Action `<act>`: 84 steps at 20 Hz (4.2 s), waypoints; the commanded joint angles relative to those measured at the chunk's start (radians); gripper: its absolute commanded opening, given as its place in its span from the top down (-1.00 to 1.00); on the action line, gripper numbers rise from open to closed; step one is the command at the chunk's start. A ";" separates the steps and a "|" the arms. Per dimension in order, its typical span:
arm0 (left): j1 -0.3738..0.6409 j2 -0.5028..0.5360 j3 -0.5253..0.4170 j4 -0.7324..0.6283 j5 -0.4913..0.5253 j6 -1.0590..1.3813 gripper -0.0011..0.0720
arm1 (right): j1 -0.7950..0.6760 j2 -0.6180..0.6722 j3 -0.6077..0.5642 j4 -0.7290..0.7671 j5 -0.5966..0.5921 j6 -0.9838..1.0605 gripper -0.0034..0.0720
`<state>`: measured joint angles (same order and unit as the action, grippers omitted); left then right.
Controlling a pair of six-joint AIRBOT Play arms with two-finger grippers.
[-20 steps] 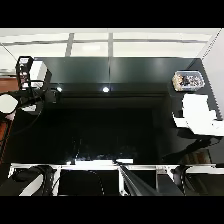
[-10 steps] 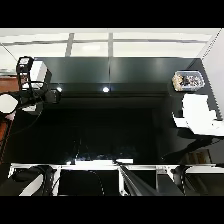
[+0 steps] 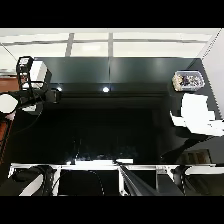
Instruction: Fold the box and place the chain.
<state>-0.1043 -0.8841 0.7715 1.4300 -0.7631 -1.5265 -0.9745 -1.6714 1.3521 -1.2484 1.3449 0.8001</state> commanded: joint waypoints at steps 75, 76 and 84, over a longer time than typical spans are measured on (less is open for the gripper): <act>-0.240 -0.851 0.402 -0.798 -0.694 0.864 0.91 | 1.057 0.889 -0.950 0.618 -0.506 -0.060 -0.77; -0.245 -0.829 0.394 -0.798 -0.695 0.866 0.91 | 1.047 0.889 -0.896 0.529 -0.447 -0.060 -0.77; -0.389 -0.567 0.145 -0.780 -0.293 1.382 0.91 | 1.039 0.888 -0.771 0.362 -0.503 -0.060 -0.77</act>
<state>-0.4385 -1.5047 0.9623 0.5838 -1.1717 -0.4156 0.0669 -0.7834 0.5591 -0.8551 0.8772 0.7395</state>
